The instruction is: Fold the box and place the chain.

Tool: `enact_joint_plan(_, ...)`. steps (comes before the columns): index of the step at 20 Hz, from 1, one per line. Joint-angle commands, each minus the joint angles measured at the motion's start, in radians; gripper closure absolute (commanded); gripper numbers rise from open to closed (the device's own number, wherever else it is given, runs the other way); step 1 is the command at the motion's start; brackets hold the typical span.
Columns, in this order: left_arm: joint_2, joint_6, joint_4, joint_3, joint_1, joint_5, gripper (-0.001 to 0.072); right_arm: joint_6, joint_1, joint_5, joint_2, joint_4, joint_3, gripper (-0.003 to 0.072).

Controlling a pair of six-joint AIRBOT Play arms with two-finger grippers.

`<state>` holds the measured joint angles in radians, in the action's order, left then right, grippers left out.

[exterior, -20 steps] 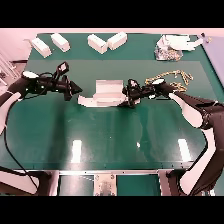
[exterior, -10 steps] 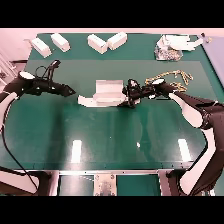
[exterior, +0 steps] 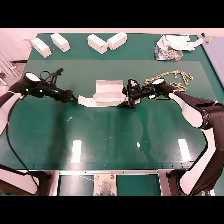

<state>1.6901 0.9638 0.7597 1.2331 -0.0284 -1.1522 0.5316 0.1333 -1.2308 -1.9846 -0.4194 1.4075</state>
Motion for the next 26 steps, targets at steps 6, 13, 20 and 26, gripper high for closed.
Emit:
enact_joint_plan(6,0.08,-0.057,-0.133,0.0,0.082,0.039,0.0691,0.0,0.0,0.0,0.0,0.0,0.0,0.0103)
enact_joint_plan(13,0.09,-0.204,-0.266,0.0,0.109,0.056,0.069,0.0,0.0,-0.001,0.0,0.0,0.0,0.0102)
enact_joint_plan(20,0.087,-0.24,-0.357,0.001,0.109,0.037,0.0689,0.0,0.0,0.0,0.0,0.0,0.0,0.0102)
enact_joint_plan(26,0.06,-0.23,-0.359,0.003,0.109,0.023,0.0421,0.0,0.0,-0.001,0.0,0.0,0.0,0.0102)
